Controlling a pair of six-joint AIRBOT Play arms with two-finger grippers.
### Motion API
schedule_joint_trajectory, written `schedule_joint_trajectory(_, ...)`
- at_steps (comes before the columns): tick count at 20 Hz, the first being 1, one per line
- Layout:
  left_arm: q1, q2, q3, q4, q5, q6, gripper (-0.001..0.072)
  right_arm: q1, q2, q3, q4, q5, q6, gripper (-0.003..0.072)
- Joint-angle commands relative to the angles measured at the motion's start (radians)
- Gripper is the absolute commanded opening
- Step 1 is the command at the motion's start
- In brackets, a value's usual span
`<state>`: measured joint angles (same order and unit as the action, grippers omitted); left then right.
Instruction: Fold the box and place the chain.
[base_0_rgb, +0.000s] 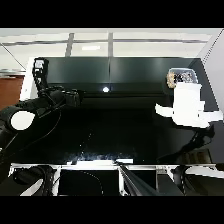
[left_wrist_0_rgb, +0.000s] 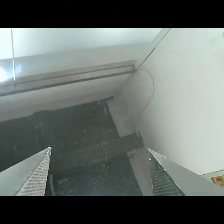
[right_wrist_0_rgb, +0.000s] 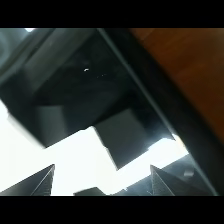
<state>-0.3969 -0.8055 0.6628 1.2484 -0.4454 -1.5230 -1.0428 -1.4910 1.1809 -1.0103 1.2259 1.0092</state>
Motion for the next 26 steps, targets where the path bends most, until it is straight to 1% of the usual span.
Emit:
schedule_joint_trajectory(1,-0.001,0.0,0.0,0.0,0.0,0.0,0.0706,-0.03,-0.142,0.068,0.096,0.15,-0.127,0.0697)
schedule_joint_trajectory(4,-0.001,0.0,0.0,0.0,0.0,0.0,0.0706,-0.006,-0.233,0.097,0.145,0.286,-0.146,0.0698)
schedule_joint_trajectory(10,-0.001,0.0,0.0,-0.001,0.0,0.0,0.0706,0.042,-0.306,0.097,0.165,0.291,-0.147,0.0697)
schedule_joint_trajectory(11,-0.001,0.0,0.0,0.0,0.0,0.0,0.0706,0.048,-0.307,0.097,0.165,0.284,-0.148,0.0679)
schedule_joint_trajectory(12,-0.001,0.0,0.0,0.0,0.0,0.0,0.0706,0.05,-0.307,0.097,0.177,0.29,-0.151,0.0479)
schedule_joint_trajectory(13,-0.001,0.0,0.0,0.0,0.0,0.0,0.0706,0.05,-0.307,0.097,0.194,0.306,-0.159,0.0325)
schedule_joint_trajectory(14,-0.001,0.0,0.0,0.0,0.0,0.0,0.0706,0.047,-0.304,0.097,0.214,0.333,-0.182,0.0204)
schedule_joint_trajectory(15,-0.001,0.0,0.0,-0.001,0.0,0.0,0.0706,0.048,-0.302,0.097,0.23,0.359,-0.201,0.0115)
schedule_joint_trajectory(18,-0.001,0.0,0.0,-0.001,-0.001,0.0,0.0706,0.056,-0.276,0.097,0.236,0.384,-0.217,0.0115)
schedule_joint_trajectory(19,-0.001,0.0,0.0,-0.001,-0.001,0.0,0.0706,0.064,-0.259,0.096,0.237,0.384,-0.228,0.0103)
schedule_joint_trajectory(20,-0.001,0.0,0.0,0.0,-0.001,0.0,0.0706,0.072,-0.242,0.096,0.247,0.385,-0.24,0.0041)
schedule_joint_trajectory(21,-0.001,0.0,0.0,-0.001,-0.001,0.0,0.0706,0.083,-0.223,0.091,0.265,0.385,-0.244,0.0041)
schedule_joint_trajectory(23,-0.001,0.0,0.0,0.0,0.0,0.0,0.0706,0.115,-0.155,0.026,0.324,0.341,-0.243,0.004)
schedule_joint_trajectory(26,-0.001,0.0,0.0,0.001,0.0,0.001,0.0706,0.208,-0.031,-0.116,0.329,0.237,-0.247,0.004)
